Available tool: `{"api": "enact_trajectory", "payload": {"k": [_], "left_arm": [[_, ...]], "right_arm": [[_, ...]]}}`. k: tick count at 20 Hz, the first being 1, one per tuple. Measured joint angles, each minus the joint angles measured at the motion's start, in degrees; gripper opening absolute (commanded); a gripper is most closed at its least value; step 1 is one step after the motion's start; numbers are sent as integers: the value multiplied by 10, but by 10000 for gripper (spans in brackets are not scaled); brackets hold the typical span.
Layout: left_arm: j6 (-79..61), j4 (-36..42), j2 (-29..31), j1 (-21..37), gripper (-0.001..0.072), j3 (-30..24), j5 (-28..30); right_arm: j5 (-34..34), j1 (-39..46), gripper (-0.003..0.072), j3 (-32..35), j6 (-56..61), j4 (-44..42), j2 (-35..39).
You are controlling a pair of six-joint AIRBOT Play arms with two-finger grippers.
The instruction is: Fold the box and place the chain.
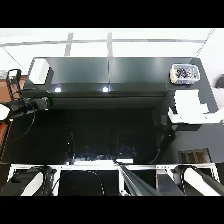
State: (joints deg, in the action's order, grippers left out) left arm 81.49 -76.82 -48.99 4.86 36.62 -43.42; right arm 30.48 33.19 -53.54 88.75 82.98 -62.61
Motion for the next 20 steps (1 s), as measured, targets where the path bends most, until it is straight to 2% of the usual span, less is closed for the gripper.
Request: {"api": "enact_trajectory", "payload": {"k": [2, 4, 8, 10, 13, 14, 15, 16, 17, 18, 19, 20], "left_arm": [[24, -14, -16, -1, 714, 1, -9], [38, -19, -24, -1, 714, 2, -9], [58, -20, -33, -1, 714, 2, -19], [68, -20, -37, -1, 714, 2, -23], [75, -18, -44, -1, 714, 2, -28], [79, -18, -46, -1, 714, 2, -32], [81, -18, -48, -1, 713, 2, -32], [83, -18, -49, -1, 713, 2, -31], [85, -18, -50, -1, 713, 2, -31], [85, -18, -51, -1, 713, 2, -30], [88, -18, -51, -1, 713, 2, -31], [87, -18, -51, -1, 713, 2, -30]], "right_arm": [[74, 90, 715, -63, -7, 3, -65], [163, 141, 715, -117, -44, -1, -130], [336, 170, 715, -186, -201, -31, -238], [374, 161, 714, -199, -247, -31, -269], [381, 142, 713, -212, -290, -32, -291], [379, 136, 676, -219, -301, -32, -297], [379, 131, 529, -227, -307, -32, -302], [379, 126, 426, -236, -312, -32, -306], [378, 122, 231, -243, -313, -31, -310], [379, 117, 71, -249, -311, -31, -313], [381, 113, 16, -253, -306, -30, -315], [392, 108, 13, -256, -304, -24, -317]]}}
